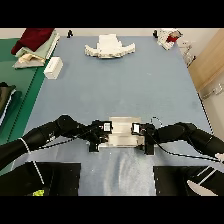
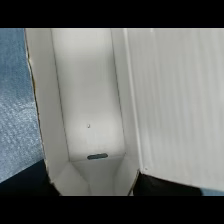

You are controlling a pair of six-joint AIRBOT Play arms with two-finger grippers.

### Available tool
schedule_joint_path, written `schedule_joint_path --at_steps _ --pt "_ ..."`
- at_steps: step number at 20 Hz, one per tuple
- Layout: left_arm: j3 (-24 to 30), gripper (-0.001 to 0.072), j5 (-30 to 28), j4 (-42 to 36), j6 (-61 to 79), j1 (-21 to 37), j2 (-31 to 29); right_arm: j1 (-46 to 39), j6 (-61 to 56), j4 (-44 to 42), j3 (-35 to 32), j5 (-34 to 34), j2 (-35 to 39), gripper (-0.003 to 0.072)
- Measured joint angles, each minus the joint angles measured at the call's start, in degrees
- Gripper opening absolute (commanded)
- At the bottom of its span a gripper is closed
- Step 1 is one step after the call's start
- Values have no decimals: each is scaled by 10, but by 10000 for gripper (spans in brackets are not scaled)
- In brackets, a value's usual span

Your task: Fold the box.

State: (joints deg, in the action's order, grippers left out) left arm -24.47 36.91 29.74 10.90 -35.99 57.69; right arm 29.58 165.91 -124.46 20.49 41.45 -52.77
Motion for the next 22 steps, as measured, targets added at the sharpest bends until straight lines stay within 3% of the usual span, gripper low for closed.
schedule_joint_path --at_steps 6,7,8,9,12,13,15,17,20,22 --pt "-1 98 -16 -26 14 -9 16 0 0 0 0 0 0 532" --pt "-1 148 -16 -27 15 -9 18 0 0 0 0 0 0 532" --pt "-1 347 -16 -29 16 -10 20 0 0 0 0 0 0 532" --pt "-1 428 -16 -29 16 -10 21 0 0 0 0 0 0 532" --pt "-1 430 -17 -30 15 -12 23 0 0 0 0 0 0 532" --pt "-1 406 -17 -30 15 -12 23 0 0 0 0 0 0 532" --pt "-1 105 -18 -31 12 -12 23 0 0 0 0 0 0 532" --pt "-3 15 -19 -30 -1 -10 23 0 0 0 0 0 0 532" --pt "-12 15 -17 8 -76 -9 11 0 0 0 0 0 0 532" --pt "-19 15 -12 74 -194 -8 -12 0 0 0 0 0 0 532"
